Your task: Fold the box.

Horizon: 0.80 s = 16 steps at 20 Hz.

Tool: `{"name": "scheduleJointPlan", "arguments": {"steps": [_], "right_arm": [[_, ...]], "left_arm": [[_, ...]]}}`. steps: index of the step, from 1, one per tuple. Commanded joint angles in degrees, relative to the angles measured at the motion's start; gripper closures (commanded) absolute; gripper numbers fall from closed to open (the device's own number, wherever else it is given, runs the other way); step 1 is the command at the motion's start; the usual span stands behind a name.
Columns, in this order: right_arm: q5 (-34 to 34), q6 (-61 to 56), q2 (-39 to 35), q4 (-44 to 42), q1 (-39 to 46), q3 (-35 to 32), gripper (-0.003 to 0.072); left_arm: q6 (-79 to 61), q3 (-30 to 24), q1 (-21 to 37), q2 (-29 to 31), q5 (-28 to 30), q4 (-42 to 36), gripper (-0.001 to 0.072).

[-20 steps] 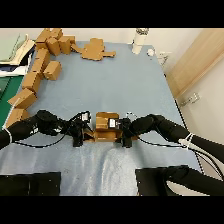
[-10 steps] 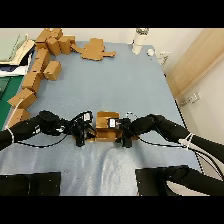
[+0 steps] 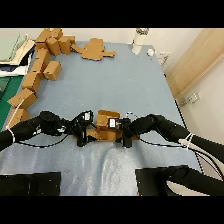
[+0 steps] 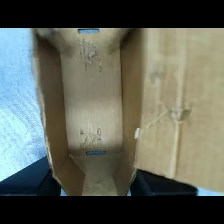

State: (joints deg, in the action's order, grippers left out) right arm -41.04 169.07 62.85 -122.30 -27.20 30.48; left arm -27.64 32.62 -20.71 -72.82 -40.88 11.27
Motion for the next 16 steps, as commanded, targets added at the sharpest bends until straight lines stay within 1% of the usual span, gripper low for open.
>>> {"name": "scheduleJointPlan", "arguments": {"steps": [1,5,6,7,8,9,10,11,12,14,16], "right_arm": [[0.0,0.0,0.0,0.0,0.0,0.0,0.0180],[0.0,0.0,0.0,0.0,0.0,0.0,0.0180],[0.0,0.0,0.0,0.0,0.0,0.0,0.0180],[0.0,0.0,0.0,0.0,0.0,0.0,0.0180],[0.0,0.0,0.0,0.0,0.0,0.0,0.0180],[0.0,0.0,0.0,0.0,0.0,0.0,0.0180],[0.0,0.0,0.0,0.0,0.0,0.0,0.0180],[0.0,0.0,0.0,0.0,0.0,0.0,0.0180],[0.0,0.0,0.0,0.0,0.0,0.0,0.0180],[0.0,0.0,0.0,0.0,0.0,0.0,0.0180],[0.0,0.0,0.0,0.0,0.0,0.0,0.0180]], "left_arm": [[0.0,0.1,0.0,0.0,0.0,-0.1,0.0156],[0.0,0.1,0.0,0.0,0.0,-0.2,0.0161],[0.2,0.1,0.0,0.0,0.0,-0.1,0.0363],[0.5,0.1,0.0,0.0,0.2,0.1,0.0613],[2.9,0.1,0.0,0.0,0.8,1.5,0.0657],[9.0,0.1,0.2,0.4,1.7,5.3,0.0659],[16.2,0.2,0.7,1.3,2.0,10.8,0.0696],[22.3,0.2,1.4,2.9,2.0,16.2,0.0696],[25.6,0.2,2.0,5.4,2.3,19.1,0.0696],[35.1,0.2,3.4,12.5,2.3,22.6,0.0697],[52.3,0.2,5.5,19.8,2.4,26.6,0.0696]]}}
